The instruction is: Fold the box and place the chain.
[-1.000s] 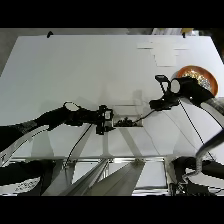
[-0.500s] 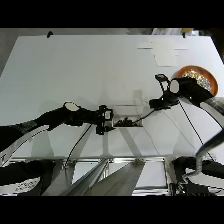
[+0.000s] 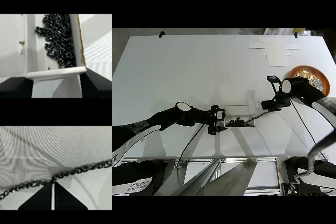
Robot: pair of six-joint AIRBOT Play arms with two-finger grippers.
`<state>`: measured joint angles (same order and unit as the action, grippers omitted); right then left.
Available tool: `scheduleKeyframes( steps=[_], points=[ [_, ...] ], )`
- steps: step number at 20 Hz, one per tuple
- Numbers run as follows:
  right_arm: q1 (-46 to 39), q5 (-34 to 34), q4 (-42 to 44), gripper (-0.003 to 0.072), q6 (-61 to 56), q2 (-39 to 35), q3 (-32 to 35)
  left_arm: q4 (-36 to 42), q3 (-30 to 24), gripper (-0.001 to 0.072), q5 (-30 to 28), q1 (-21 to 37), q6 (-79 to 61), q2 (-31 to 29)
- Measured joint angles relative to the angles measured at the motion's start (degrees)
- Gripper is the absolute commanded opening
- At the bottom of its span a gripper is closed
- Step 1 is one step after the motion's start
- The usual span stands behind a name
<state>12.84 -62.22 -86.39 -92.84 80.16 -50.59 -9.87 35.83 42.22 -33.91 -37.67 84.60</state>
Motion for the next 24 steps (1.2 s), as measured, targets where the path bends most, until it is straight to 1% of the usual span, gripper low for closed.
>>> scheduleKeyframes(
  steps=[5, 9, 12, 16, 20, 24],
  points=[
    [0.0, -3.1, 0.0, 0.0015, 2.9, -1.5, 0.0, 0.0, 0.0, 0.0069, 0.0, 0.0, 0.0, 0.0],
    [0.3, -4.0, 1.9, 0.0015, 4.7, -6.9, 0.0, 0.0, 0.0, 0.0069, 0.0, 0.0, 0.0, 0.0],
    [2.6, -4.3, 6.9, 0.0015, 6.6, -12.5, 0.0, 0.0, 0.0, 0.0069, 0.0, 0.0, 0.0, 0.0],
    [7.9, -3.5, 16.2, 0.0015, 9.4, -18.2, 0.0, 0.0, 0.0, 0.0069, 0.0, 0.0, 0.0, 0.0],
    [14.2, -1.5, 23.3, 0.0015, 10.4, -20.5, 0.0, 0.0, 0.0, 0.0069, 0.0, 0.0, 0.0, 0.0],
    [20.0, 1.7, 26.9, 0.0016, 10.7, -21.1, 0.1, 0.0, 0.0, 0.0069, 0.0, 0.0, 0.0, 0.0]
  ],
)
